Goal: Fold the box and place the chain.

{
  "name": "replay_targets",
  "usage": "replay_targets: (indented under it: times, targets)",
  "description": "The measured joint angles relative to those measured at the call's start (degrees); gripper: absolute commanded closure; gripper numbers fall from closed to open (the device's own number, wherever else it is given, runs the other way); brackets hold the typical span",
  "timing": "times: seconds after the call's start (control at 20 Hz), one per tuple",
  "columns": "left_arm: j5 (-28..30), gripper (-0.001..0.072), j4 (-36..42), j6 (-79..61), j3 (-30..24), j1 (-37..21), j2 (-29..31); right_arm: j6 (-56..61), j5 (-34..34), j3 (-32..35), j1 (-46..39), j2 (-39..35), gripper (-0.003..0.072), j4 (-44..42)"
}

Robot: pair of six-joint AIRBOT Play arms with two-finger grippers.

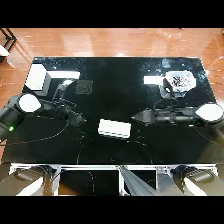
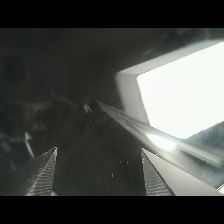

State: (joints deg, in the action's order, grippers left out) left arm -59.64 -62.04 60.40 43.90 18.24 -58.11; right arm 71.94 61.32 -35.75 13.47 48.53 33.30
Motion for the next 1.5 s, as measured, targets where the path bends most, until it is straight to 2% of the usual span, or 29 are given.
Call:
replay_targets:
  times: [0.2,0.4,0.65,1.0,1.5]
  targets:
    - [2.8,0.0081,8.1,-30.0,2.4,6.4,-2.2,2.1,5.0,-0.1,-5.0,-1.6,0.0668,8.3]
    - [7.8,0.0080,11.9,-46.1,2.8,12.1,-5.7,2.9,6.1,-0.1,-6.4,-2.1,0.0668,11.8]
    - [9.9,0.0074,18.5,-55.5,3.0,14.8,-11.1,3.3,5.3,-0.1,-6.8,-2.2,0.0668,13.1]
    - [10.1,0.0073,21.7,-61.9,3.0,15.6,-15.7,3.5,4.5,0.0,-6.9,-2.2,0.0668,13.9]
    - [9.7,0.0073,22.6,-61.5,3.0,15.8,-17.1,3.5,4.0,0.1,-6.9,-2.2,0.0668,13.9]
